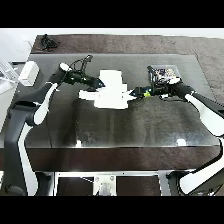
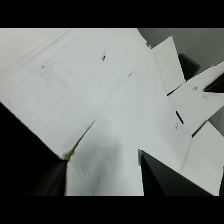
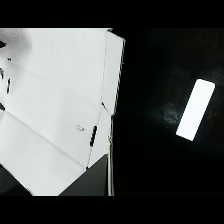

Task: Fold the box and place the chain.

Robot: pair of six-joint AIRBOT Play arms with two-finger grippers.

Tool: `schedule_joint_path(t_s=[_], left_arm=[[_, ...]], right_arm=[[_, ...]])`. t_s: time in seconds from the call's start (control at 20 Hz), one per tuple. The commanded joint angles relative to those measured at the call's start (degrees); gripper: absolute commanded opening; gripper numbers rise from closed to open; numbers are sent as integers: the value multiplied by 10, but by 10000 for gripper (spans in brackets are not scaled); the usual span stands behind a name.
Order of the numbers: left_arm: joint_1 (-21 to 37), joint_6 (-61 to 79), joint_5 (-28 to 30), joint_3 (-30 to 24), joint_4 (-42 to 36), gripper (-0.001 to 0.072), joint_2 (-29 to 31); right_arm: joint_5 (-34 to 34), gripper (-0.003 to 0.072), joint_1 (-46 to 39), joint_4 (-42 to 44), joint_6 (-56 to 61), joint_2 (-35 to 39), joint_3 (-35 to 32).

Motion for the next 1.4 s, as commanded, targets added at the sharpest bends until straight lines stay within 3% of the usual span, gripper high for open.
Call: schedule_joint_path(t_s=[0.0, 0.1, 0.15, 0.2, 0.25, 1.25, 1.35], left_arm=[[0, 10, -18, 3, 0, 471, -3], [0, 17, -27, 3, 0, 471, -6], [0, 18, -29, 3, 0, 445, -7], [0, 25, -31, 3, -1, 367, -7], [0, 28, -33, 3, -1, 356, -7], [20, 52, -56, 3, -43, 349, -19], [20, 61, -53, 3, -52, 250, -21]], right_arm=[[0, 10, 0, 0, -3, 0, 0], [0, 10, 0, 0, -3, 0, 0], [0, 10, 0, 0, -3, 0, 0], [0, 10, 0, 0, -4, 0, 0], [0, 10, 0, 0, -5, 0, 0], [1, 10, 0, -12, -5, 0, 0], [1, 10, 0, -12, -5, 0, 0]])
